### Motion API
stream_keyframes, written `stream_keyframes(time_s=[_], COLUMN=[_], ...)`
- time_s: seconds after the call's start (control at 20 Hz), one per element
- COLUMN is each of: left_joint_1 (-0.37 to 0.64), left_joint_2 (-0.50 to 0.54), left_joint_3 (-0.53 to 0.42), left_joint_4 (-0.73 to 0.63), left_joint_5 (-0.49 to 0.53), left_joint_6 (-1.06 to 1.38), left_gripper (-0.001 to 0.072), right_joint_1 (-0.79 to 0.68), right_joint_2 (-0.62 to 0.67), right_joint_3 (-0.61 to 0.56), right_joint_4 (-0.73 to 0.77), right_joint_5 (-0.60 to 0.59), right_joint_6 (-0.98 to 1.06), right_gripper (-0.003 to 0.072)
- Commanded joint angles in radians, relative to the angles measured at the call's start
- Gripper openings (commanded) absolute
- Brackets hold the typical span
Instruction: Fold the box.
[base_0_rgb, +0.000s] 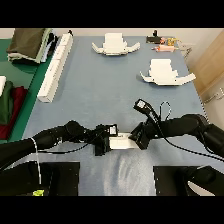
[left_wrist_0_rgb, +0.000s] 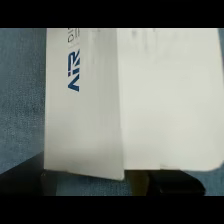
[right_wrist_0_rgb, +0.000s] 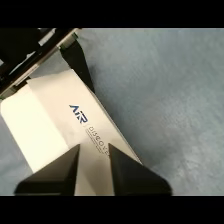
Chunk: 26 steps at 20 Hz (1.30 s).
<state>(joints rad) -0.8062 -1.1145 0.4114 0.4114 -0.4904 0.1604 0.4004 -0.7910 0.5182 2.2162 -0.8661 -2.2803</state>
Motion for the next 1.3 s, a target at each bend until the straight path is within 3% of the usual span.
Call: stream_keyframes(time_s=[0.0,0.3,0.35,0.4,1.25], left_joint_1=[0.000,0.000,0.000,0.000,0.000], left_joint_2=[0.000,0.000,0.000,0.000,0.000], left_joint_3=[0.000,0.000,0.000,0.000,0.000], left_joint_4=[0.000,0.000,0.000,0.000,0.000], left_joint_5=[0.000,0.000,0.000,0.000,0.000], left_joint_6=[0.000,0.000,0.000,0.000,0.000], left_gripper=[0.0540,0.0540,0.0540,0.0540,0.0540], right_joint_1=[0.085,0.158,0.159,0.159,0.187], right_joint_2=[0.053,-0.008,-0.017,-0.024,-0.033], right_joint_3=[-0.019,-0.018,-0.018,-0.018,0.052], right_joint_4=[-0.017,-0.150,-0.161,-0.163,-0.226], right_joint_5=[0.052,0.079,0.080,0.081,0.138], right_joint_6=[-0.138,-0.241,-0.261,-0.301,-0.345], right_gripper=[0.0435,0.0490,0.0577,0.0599,0.0594])
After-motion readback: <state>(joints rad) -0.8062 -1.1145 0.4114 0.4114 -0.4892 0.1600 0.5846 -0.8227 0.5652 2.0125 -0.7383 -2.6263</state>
